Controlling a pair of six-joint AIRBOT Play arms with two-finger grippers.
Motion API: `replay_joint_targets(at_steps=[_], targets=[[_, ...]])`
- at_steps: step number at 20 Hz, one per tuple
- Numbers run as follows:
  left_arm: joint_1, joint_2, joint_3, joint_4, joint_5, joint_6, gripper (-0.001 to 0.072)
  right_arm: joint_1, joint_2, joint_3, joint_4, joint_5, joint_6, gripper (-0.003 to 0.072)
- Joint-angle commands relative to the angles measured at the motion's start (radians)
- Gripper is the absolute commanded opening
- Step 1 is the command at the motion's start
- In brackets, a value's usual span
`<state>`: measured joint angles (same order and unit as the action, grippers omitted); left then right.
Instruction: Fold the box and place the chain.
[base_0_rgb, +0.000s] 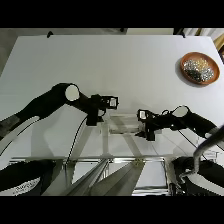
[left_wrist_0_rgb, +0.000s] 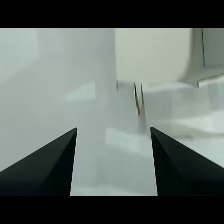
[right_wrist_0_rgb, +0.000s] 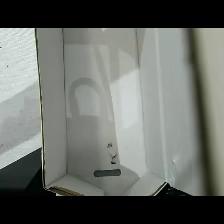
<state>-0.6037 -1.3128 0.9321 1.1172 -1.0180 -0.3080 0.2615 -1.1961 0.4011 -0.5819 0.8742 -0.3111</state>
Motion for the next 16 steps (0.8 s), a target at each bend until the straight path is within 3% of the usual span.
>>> replay_joint_targets(at_steps=[1,5,9,16], targets=[[0.001,0.129,0.001,0.156,-0.035,-0.158,0.0512,0.0,0.0,0.0,-0.001,0.005,-0.002,0.0341],[-0.003,0.272,0.001,0.034,-0.077,-0.195,0.0511,0.0,0.0,0.0,-0.001,0.005,-0.002,0.0341],[-0.003,0.298,0.0,-0.186,-0.122,-0.195,0.0511,0.0,0.0,0.0,-0.001,0.005,-0.002,0.0341],[-0.042,0.261,0.0,-0.189,-0.092,-0.22,0.0511,0.0,0.0,0.0,-0.001,-0.046,-0.002,0.0341]])
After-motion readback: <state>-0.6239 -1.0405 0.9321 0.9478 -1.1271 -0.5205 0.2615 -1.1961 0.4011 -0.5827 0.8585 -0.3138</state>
